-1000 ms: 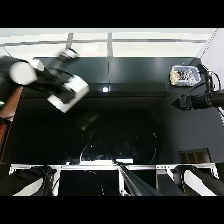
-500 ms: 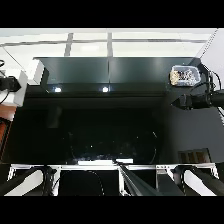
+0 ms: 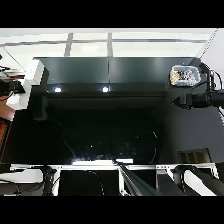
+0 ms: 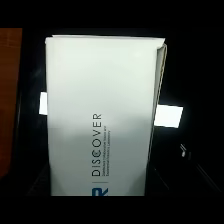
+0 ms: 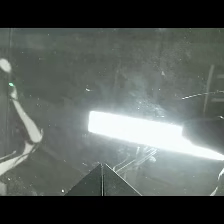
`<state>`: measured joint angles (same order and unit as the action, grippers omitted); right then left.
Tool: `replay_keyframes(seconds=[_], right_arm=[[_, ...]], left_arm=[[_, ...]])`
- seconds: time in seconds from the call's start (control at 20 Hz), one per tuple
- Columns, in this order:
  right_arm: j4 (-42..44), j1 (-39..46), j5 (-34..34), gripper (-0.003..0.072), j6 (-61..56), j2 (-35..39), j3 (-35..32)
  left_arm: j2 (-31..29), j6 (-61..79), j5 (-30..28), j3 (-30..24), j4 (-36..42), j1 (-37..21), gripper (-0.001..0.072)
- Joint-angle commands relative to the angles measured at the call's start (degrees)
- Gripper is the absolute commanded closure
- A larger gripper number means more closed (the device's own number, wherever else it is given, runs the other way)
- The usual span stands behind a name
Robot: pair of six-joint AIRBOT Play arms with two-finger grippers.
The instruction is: Fold the box and place the chain.
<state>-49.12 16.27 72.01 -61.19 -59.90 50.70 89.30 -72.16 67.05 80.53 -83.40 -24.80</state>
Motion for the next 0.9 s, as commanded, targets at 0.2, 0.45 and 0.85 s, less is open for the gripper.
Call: replay_keyframes(seconds=[0.2, 0.45, 0.85], right_arm=[[-0.02, 0.00, -0.31, 0.0674, -1.40, 0.00, -0.02], [0.00, -0.02, -0.66, 0.0674, -1.68, -0.02, -0.02], [0.00, -1.16, -0.98, 0.0674, -1.70, -0.02, 0.00]], left_arm=[[8.76, 3.45, 0.85, 7.58, 3.13, -0.24, 0.0359], [11.23, 3.41, 0.28, 7.87, 5.05, 0.17, 0.0186], [10.40, -5.53, 9.53, 31.95, 0.50, 4.39, -0.0003]])
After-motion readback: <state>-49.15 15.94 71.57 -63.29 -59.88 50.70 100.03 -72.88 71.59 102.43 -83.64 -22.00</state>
